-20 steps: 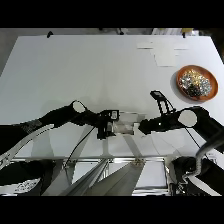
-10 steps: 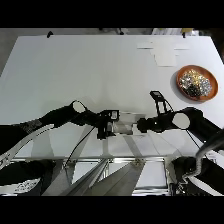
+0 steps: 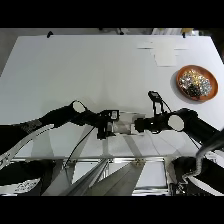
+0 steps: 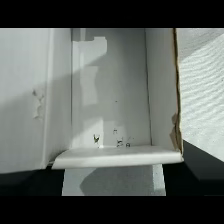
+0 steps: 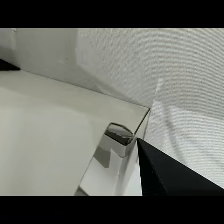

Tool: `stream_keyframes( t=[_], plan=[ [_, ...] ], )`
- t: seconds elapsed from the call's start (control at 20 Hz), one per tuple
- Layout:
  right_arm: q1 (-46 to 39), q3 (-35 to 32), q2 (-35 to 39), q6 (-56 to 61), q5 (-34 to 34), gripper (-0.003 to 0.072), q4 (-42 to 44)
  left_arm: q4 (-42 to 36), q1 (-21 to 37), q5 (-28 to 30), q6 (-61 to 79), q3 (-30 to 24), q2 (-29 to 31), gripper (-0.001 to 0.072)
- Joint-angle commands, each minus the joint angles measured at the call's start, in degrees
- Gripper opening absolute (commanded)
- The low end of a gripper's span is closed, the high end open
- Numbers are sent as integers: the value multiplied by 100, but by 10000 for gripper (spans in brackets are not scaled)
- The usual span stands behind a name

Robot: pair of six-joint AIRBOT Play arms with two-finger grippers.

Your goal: Fold the box and place the chain.

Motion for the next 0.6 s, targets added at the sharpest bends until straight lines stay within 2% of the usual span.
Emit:
stream_keyframes(
  t=[0.0,0.4,0.55],
  plan=[
    [131,4,-9,-87,20,421,-26,-2,4,0,0,2,7,169],
    [444,39,-584,1364,-61,414,-708,0,4,0,0,2,7,169],
    [444,334,-754,1738,81,409,-1078,-2,4,0,0,2,7,169]
  ],
)
